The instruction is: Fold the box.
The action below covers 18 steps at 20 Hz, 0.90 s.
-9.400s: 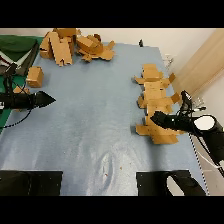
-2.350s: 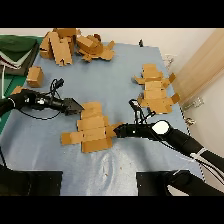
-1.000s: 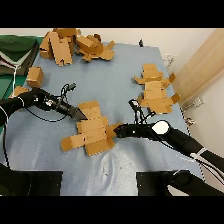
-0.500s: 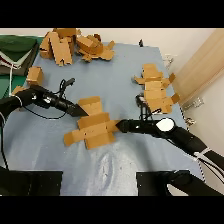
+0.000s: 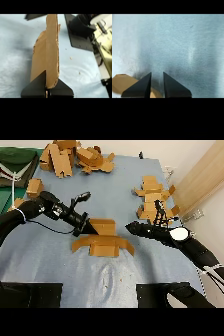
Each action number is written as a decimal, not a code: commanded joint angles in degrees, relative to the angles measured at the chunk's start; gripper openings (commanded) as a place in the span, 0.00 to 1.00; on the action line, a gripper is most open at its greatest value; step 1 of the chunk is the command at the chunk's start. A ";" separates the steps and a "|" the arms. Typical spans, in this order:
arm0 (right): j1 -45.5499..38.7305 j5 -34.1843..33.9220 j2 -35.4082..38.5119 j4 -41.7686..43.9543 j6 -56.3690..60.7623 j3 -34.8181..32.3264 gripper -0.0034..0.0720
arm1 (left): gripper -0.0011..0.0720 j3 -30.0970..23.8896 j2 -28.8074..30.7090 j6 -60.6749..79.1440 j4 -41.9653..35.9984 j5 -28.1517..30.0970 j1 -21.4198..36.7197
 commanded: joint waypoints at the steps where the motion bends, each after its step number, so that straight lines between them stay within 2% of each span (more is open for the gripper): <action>1: -0.57 0.44 0.26 -0.02 1.01 0.07 0.36 | 0.03 -1.84 0.46 9.70 -0.13 0.81 -1.99; 5: -0.55 0.63 0.26 -0.13 1.42 0.07 0.36 | 0.03 -4.11 0.42 13.49 -1.46 7.15 -1.07; 8: -0.55 0.63 0.26 -0.15 1.42 0.07 0.36 | 0.03 -4.04 0.09 6.14 -1.86 11.78 -0.79; 10: 0.02 0.68 0.26 -0.17 1.40 0.07 0.36 | 0.03 -4.04 -0.90 5.27 -0.39 9.40 -0.46; 14: 2.99 0.66 0.26 -1.03 1.25 0.07 0.35 | 0.03 -4.07 -1.18 4.22 1.38 9.03 -0.68; 18: 4.42 0.72 0.26 -1.01 1.25 0.07 0.35 | 0.03 -4.04 -1.31 3.87 2.54 12.74 -0.55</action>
